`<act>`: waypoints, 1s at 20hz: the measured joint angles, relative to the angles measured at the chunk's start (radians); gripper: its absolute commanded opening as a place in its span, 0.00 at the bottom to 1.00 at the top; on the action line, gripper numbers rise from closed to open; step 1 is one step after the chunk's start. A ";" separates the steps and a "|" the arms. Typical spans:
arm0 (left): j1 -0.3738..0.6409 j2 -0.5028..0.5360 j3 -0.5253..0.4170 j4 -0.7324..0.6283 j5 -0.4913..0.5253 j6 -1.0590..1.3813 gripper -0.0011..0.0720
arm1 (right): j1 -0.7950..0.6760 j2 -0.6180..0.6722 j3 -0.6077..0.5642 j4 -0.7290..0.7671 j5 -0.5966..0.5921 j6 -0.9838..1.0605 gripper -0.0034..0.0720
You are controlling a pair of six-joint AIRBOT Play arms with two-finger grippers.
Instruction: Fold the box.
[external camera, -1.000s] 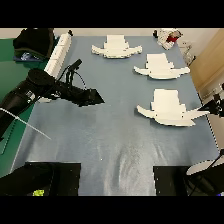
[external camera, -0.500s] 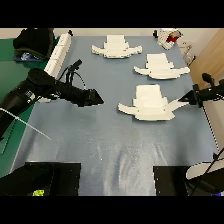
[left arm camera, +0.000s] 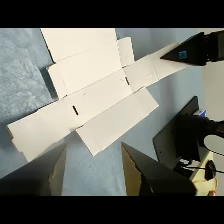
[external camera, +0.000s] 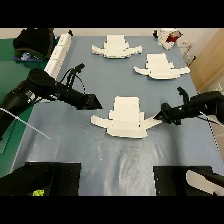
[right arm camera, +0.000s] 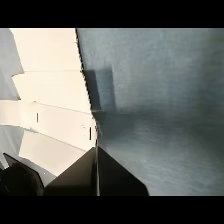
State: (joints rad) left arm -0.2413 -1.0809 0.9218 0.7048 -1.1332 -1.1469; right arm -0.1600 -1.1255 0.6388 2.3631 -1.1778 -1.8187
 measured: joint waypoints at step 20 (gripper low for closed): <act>0.007 0.000 0.000 0.012 -0.002 0.006 0.71 | 0.164 -0.068 -0.021 0.015 0.018 -0.112 0.05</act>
State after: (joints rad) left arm -0.2340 -1.0809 0.9215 0.7166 -1.1351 -1.1412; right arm 0.0036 -1.1934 0.6182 2.3779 -1.1599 -1.9305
